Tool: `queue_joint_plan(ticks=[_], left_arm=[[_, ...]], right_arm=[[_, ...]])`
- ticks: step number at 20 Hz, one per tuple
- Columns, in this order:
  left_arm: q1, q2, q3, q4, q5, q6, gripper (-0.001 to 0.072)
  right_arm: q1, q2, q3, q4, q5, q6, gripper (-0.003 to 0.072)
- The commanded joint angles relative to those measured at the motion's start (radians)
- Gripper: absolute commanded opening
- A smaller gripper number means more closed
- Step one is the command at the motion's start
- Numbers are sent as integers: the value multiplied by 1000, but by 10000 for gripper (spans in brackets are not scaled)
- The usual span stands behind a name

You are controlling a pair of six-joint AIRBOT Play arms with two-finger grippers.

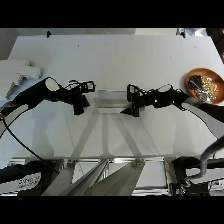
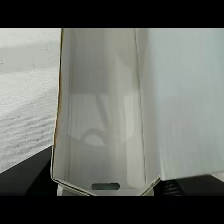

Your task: Fold the box and place the chain.

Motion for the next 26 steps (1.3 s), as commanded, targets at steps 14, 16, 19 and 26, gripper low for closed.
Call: queue_joint_plan(ticks=[14,16,19,26], left_arm=[[-3,25,0,-217,-47,472,578],[-4,25,0,-217,-47,472,578],[-5,24,0,-216,-55,471,577],[-30,-26,0,-198,-29,415,575]], right_arm=[[0,1,0,0,0,0,515],[0,1,0,0,0,0,515],[0,1,0,0,0,0,515],[0,1,0,0,0,0,515]])
